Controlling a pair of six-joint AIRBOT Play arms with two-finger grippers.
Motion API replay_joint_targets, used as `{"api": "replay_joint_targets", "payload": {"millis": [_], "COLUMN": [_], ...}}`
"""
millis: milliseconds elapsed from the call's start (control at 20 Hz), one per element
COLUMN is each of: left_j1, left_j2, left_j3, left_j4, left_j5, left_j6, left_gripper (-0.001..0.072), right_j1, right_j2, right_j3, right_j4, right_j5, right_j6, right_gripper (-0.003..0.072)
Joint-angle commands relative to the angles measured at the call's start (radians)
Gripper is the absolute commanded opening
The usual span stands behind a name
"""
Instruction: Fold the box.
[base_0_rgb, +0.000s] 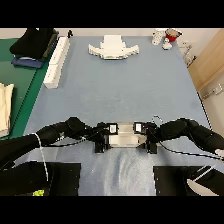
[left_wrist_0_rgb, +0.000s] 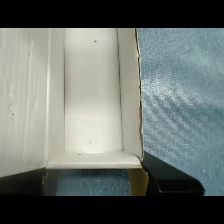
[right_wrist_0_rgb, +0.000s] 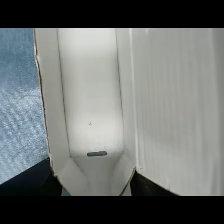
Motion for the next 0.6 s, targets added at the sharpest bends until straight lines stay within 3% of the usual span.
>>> {"api": "replay_joint_targets", "payload": {"millis": [0,350,450,550], "left_j1": [0.000,0.000,0.000,0.000], "left_j2": [0.000,0.000,0.000,0.000], "left_j3": [0.000,0.000,0.000,0.000], "left_j4": [0.000,0.000,0.000,0.000], "left_j5": [0.000,0.000,0.000,0.000], "left_j6": [0.000,0.000,0.000,0.000], "left_gripper": [0.0507,0.0507,0.0507,0.0507], "right_j1": [0.000,0.000,0.000,0.000], "right_j2": [0.000,0.002,0.013,0.036], "right_j3": [0.000,0.000,0.002,0.002], "right_j4": [0.000,-0.001,-0.010,-0.035], "right_j5": [0.000,-0.003,0.000,-0.002], "right_j6": [0.001,0.001,0.021,0.074], "right_gripper": [0.0491,0.0492,0.0700,0.0720]}}
